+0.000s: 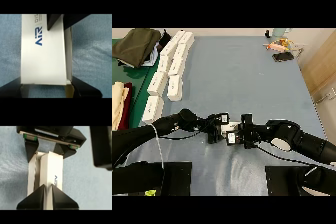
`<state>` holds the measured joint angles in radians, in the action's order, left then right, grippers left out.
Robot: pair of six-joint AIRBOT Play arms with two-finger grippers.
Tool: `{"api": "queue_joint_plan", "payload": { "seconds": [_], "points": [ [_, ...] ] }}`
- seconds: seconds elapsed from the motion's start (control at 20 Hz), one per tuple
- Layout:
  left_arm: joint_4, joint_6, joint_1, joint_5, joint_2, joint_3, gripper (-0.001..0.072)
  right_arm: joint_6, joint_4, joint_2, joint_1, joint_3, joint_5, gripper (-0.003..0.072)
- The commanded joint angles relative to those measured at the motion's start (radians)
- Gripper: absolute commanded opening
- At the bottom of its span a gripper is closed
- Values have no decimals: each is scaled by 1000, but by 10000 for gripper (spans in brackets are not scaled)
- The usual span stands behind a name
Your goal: Fold the box.
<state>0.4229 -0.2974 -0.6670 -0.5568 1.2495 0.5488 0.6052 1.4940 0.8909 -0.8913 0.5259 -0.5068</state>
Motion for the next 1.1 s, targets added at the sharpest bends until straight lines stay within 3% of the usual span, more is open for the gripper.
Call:
{"api": "queue_joint_plan", "payload": {
  "seconds": [0.0,0.35,0.4,0.45,0.85,1.05],
  "points": [
    [1,0,0,0,-1,1,439,-3,-47,-1,-2,0,-26,84],
    [1,0,0,0,-1,1,439,-3,-107,-2,-2,1,-79,124],
    [1,0,0,0,-1,1,439,-3,-107,-7,-2,1,-77,274],
    [0,0,0,0,-1,1,439,-3,-107,-13,-2,1,-76,311],
    [0,0,0,0,-1,1,439,3,-109,-81,-1,1,-72,311],
    [1,0,0,0,-1,1,439,101,-130,-126,1,0,-50,298]
  ]
}}
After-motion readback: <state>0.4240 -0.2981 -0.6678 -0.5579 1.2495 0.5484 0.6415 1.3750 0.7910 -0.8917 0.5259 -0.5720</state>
